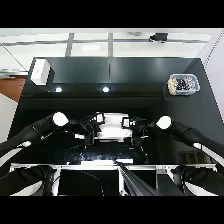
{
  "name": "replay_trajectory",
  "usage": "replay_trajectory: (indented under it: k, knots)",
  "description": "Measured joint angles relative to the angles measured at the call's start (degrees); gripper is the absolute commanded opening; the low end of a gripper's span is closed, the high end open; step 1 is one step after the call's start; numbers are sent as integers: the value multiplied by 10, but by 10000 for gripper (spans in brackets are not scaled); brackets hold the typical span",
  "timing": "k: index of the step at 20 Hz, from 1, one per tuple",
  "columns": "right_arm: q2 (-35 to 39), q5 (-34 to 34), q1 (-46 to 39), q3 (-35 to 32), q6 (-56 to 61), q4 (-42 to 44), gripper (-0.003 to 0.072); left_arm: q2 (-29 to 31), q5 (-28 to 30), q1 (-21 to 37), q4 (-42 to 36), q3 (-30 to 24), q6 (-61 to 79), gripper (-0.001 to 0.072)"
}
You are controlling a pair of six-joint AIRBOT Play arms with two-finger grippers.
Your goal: Fold the box and place the chain.
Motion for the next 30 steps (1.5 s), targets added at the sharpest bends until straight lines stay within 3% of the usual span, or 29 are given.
replay_trajectory:
  k: [5, 10, 15, 18, 23, 30]
  knots:
    - [0, 0, 0, 0, 0, 0, 535, 51, -22, 40, 67, 14, -70, 28]
    - [0, 0, 0, 0, 0, 0, 535, 125, -96, 161, 100, 18, -165, 27]
    - [0, 0, 0, 0, 0, 0, 535, 123, -176, 327, 120, 17, -525, 28]
    - [0, 0, 0, 0, 0, 0, 535, 92, -214, 389, 139, 14, -640, 28]
    - [0, 0, 0, 0, 0, -1, 535, 20, -238, 408, 144, 11, -684, 29]
    - [0, 0, 0, 0, 0, 0, 535, -55, -223, 340, 72, -4, -639, 28]
